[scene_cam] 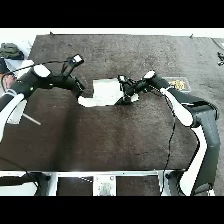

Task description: Fold the box and place the chain.

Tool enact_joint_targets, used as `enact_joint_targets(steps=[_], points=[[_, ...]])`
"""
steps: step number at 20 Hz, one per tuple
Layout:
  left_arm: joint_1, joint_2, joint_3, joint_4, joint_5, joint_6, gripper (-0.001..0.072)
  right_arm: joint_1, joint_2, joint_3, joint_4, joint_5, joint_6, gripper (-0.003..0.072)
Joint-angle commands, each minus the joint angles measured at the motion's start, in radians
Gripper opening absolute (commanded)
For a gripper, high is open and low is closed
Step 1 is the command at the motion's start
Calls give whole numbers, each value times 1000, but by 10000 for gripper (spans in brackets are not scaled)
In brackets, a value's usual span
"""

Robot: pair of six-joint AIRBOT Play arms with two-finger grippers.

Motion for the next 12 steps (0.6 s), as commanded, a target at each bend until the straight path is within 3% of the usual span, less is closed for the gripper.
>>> enact_joint_targets(steps=[1,9,12], points=[[37,70,-101,31,54,-282,7,0,0,0,0,1,0,422],[214,64,-203,-49,-68,-359,9,0,0,0,0,0,0,422],[217,21,-203,-89,-95,-360,9,0,0,0,0,1,0,422]])
